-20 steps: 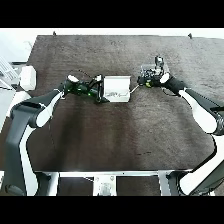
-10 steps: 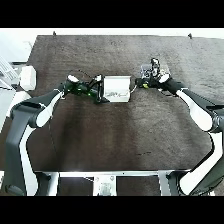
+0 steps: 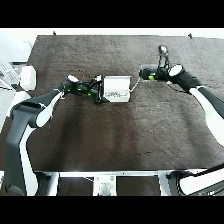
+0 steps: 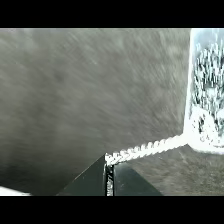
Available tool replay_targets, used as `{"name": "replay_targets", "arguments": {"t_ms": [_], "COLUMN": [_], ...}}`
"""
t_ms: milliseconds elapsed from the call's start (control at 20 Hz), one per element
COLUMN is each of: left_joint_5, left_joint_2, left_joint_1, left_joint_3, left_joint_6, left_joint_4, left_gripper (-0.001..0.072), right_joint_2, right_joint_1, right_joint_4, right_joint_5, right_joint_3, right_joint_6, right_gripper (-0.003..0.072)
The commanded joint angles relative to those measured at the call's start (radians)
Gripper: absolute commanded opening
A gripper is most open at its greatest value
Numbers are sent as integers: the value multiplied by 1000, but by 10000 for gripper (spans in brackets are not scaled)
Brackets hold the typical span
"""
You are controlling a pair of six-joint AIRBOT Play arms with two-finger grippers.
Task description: Fold the box and place the chain.
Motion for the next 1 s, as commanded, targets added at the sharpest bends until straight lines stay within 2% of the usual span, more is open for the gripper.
{"name": "replay_targets", "arguments": {"t_ms": [0,250,450,750,950], "left_joint_5": [0,0,0,0,0], "left_joint_2": [1,1,1,1,1], "left_joint_1": [-1,-1,-1,-1,-1], "left_joint_3": [0,0,0,0,0], "left_joint_6": [0,0,0,0,0], "left_joint_4": [0,0,0,0,0], "left_gripper": [461,461,461,461,461], "right_joint_2": [158,420,536,560,504], "right_joint_1": [21,106,173,282,340], "right_joint_4": [-101,-352,-408,-407,-405], "right_joint_5": [47,50,45,22,-74], "right_joint_3": [-45,-95,-94,-97,-97], "right_joint_6": [95,264,297,301,300], "right_gripper": [4,4,5,6,6]}}
